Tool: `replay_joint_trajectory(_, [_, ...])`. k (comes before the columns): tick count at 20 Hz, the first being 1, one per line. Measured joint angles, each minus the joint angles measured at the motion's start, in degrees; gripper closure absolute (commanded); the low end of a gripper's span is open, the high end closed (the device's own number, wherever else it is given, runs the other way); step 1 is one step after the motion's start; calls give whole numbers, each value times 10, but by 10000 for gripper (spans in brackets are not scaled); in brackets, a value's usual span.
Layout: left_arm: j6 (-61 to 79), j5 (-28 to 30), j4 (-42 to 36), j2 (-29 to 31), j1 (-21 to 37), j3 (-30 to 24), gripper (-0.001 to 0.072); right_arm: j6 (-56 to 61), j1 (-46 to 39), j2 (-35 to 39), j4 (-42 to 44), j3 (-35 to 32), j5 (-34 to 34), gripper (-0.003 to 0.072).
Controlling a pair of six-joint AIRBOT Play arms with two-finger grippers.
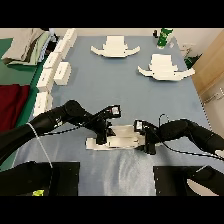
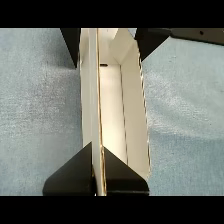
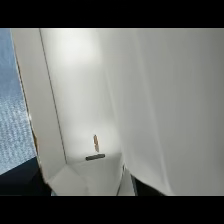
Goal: Fold the box.
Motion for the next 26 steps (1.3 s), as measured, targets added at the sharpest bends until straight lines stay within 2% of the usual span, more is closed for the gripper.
replay_joint_trajectory(11, [0,-1,0,0,0,0,694,0,14,-2,-3,-3,-3,-17])
replay_joint_trajectory(14, [0,-1,0,0,0,0,694,0,14,-2,-5,-3,-3,48])
replay_joint_trajectory(16, [0,0,0,0,0,0,694,0,14,-2,-6,-3,-3,64])
replay_joint_trajectory(18, [0,0,0,0,0,0,694,0,14,-2,-8,-3,0,179])
replay_joint_trajectory(26, [0,-1,0,0,0,0,694,0,14,-2,-10,-3,2,182])
